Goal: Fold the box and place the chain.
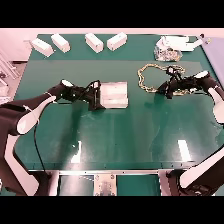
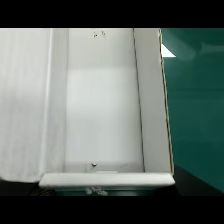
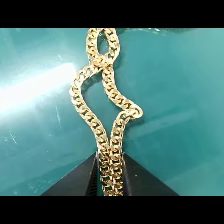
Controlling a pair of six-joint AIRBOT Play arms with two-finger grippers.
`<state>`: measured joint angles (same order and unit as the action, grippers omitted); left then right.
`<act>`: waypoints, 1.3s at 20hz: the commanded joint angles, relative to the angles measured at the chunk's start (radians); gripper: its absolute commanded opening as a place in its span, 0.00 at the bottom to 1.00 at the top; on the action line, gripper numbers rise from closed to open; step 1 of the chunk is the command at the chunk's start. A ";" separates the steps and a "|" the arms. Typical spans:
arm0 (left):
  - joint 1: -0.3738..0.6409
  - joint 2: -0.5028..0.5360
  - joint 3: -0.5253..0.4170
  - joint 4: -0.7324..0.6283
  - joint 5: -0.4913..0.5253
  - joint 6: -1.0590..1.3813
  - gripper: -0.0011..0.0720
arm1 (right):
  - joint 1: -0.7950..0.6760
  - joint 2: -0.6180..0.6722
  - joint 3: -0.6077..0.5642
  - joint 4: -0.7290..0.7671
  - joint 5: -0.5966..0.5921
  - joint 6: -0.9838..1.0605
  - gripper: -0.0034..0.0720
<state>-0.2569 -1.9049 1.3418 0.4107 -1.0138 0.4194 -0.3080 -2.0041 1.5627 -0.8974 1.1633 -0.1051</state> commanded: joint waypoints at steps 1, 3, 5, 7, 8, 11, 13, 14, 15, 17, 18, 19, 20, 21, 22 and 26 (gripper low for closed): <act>0.000 0.000 0.000 0.000 0.000 0.000 0.66 | 0.001 -0.003 0.026 -0.167 0.060 0.065 0.05; 0.000 0.000 0.000 0.000 0.000 0.000 0.66 | 0.001 0.000 0.063 -0.138 0.140 0.089 0.06; 0.000 0.000 0.000 0.000 0.000 0.000 0.66 | 0.001 0.009 0.101 -0.095 0.204 0.110 0.05; 0.000 0.000 0.000 0.000 0.000 0.000 0.66 | 0.001 0.035 0.115 -0.052 0.227 0.113 0.05; 0.000 0.000 0.000 0.000 0.000 0.000 0.66 | 0.001 0.053 0.115 -0.034 0.227 0.113 0.05; 0.000 0.000 0.000 0.000 0.000 0.000 0.66 | 0.001 0.102 0.115 0.000 0.231 0.113 0.05; 0.000 0.000 0.000 0.000 0.000 0.000 0.66 | 0.000 0.134 0.115 0.042 0.251 0.113 0.05; 0.000 0.000 0.000 0.000 0.000 0.000 0.66 | -0.002 0.150 0.115 0.069 0.264 0.113 0.05; 0.000 0.000 0.000 0.000 0.000 0.000 0.66 | -0.002 0.165 0.115 0.091 0.273 0.113 0.05; 0.000 0.000 0.000 0.000 0.000 0.000 0.66 | -0.002 0.193 0.115 0.109 0.286 0.113 0.05; 0.000 0.000 0.000 0.000 0.000 0.000 0.66 | -0.002 0.198 0.115 0.101 0.288 0.128 0.06; 0.000 0.000 0.000 0.000 0.000 0.000 0.66 | -0.003 0.195 0.113 0.093 0.291 0.132 0.15; 0.000 0.000 0.000 0.000 0.000 0.000 0.66 | -0.006 0.191 0.104 0.085 0.289 0.131 0.65; 0.000 0.000 0.000 0.000 0.000 0.000 0.66 | -0.010 0.182 0.098 0.085 0.288 0.129 0.72; 0.000 0.000 0.000 0.000 0.000 0.000 0.66 | -0.010 0.166 0.097 0.074 0.288 0.118 0.68; 0.000 0.000 0.000 0.000 0.000 0.000 0.66 | -0.010 0.091 0.097 0.048 0.285 0.049 0.63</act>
